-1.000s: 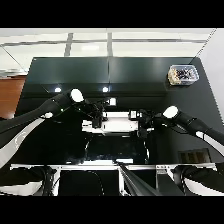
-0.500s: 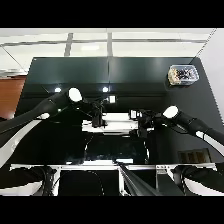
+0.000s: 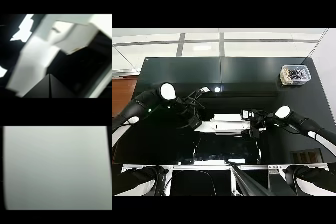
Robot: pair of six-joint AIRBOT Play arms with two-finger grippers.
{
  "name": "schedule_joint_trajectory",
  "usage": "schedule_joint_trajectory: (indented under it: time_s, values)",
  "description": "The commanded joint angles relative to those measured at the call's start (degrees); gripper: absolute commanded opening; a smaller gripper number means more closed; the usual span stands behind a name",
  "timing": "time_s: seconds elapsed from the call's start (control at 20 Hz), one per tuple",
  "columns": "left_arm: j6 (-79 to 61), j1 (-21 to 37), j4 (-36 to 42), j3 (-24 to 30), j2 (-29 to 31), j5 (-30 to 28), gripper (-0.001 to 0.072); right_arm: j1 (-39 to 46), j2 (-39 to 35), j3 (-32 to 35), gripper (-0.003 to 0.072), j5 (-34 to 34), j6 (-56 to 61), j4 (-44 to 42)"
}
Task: Fold the box and place the chain.
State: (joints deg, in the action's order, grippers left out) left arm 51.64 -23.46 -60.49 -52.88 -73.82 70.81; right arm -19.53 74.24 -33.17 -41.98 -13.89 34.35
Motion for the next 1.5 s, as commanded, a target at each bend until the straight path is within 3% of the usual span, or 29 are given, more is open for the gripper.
schedule_joint_trajectory:
  time_s: [0.0,0.1,0.2,0.25,0.35,0.5,0.65,0.8,1.1,1.3,1.45]
  values:
    - [-5.3,0.8,24.5,6.0,0.4,-3.3,0.0024,-0.1,0.0,0.0,0.0412,0.0,0.0,0.0]
    - [-14.9,0.6,41.0,9.1,0.4,-13.6,0.0025,-0.1,0.0,0.0,0.0412,0.0,0.0,0.0]
    - [-23.0,0.6,52.1,10.0,0.2,-24.5,0.0025,-0.2,0.0,0.0,0.0412,0.0,0.0,0.2]
    - [-24.4,0.5,54.5,9.8,-0.1,-29.4,0.0025,-0.2,0.0,0.0,0.0412,0.0,0.0,0.2]
    - [-24.7,0.5,50.7,8.2,-1.7,-34.6,0.0024,-0.2,0.0,0.0,0.0412,0.0,0.0,0.2]
    - [-18.9,0.5,36.7,5.5,-4.9,-34.4,0.0024,-0.2,0.0,0.0,0.0412,0.0,0.0,0.2]
    - [-7.3,0.5,22.8,3.1,-8.7,-28.0,0.0023,-0.2,0.0,0.0,0.0412,0.0,0.0,0.2]
    - [-7.3,0.5,21.9,1.9,-11.3,-22.1,0.0023,-0.2,0.0,0.0,0.0412,0.0,0.0,0.2]
    - [-7.8,3.1,20.9,-0.8,-10.8,-13.4,0.0022,-0.2,0.0,0.0,0.0412,0.0,0.0,0.2]
    - [-4.0,7.7,16.3,-2.1,-1.9,-14.8,0.0021,-0.2,0.0,0.0,0.0412,0.0,0.0,0.2]
    - [-3.8,10.9,14.4,3.6,10.0,-17.7,0.0023,-0.2,0.0,0.0,0.0412,0.0,0.0,0.2]
